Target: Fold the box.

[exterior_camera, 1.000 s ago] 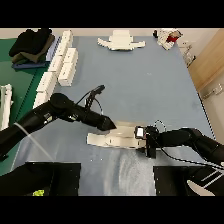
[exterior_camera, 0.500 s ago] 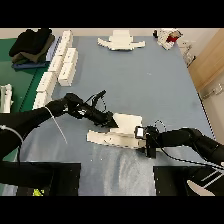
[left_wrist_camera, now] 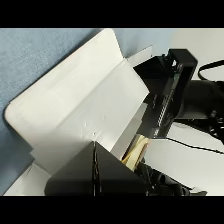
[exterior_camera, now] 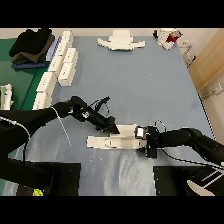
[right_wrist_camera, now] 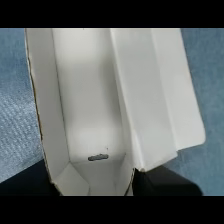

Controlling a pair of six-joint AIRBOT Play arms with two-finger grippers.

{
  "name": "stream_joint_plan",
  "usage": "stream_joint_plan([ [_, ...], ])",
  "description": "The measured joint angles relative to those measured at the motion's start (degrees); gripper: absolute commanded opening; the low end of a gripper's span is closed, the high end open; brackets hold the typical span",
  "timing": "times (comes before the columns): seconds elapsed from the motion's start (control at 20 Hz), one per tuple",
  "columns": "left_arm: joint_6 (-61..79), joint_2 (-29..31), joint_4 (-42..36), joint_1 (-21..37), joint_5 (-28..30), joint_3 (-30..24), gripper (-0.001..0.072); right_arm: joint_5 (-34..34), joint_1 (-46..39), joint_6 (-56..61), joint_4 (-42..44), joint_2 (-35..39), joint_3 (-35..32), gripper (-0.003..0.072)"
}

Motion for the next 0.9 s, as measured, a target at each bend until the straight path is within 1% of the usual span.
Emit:
stream_joint_plan([
  [0.35, 1.11, 0.11, 0.9, 1.29, -1.05, 2.19, 0.0012, 0.2, 0.0, -0.04, 0.17, 0.0, 0.02, 0.0566],
  [0.45, 2.73, 1.53, 0.92, 1.6, -1.44, 2.86, 0.0012, 0.28, 0.02, -0.04, 0.31, 0.0, 0.02, 0.0566],
  [0.55, 4.48, 4.66, 1.18, 1.7, -0.7, 3.21, 0.0012, 0.28, 0.02, -0.04, 0.28, 0.0, 0.02, 0.0566],
  [0.75, 9.99, 14.69, 3.91, 1.31, 2.38, 3.43, 0.0011, 0.24, 0.02, -0.04, 0.2, 0.0, 0.02, 0.0566],
  [0.9, 13.66, 23.3, 10.05, -1.92, 4.92, 2.08, 0.001, 0.2, 0.02, -0.04, 0.15, 0.0, 0.02, 0.0566],
])
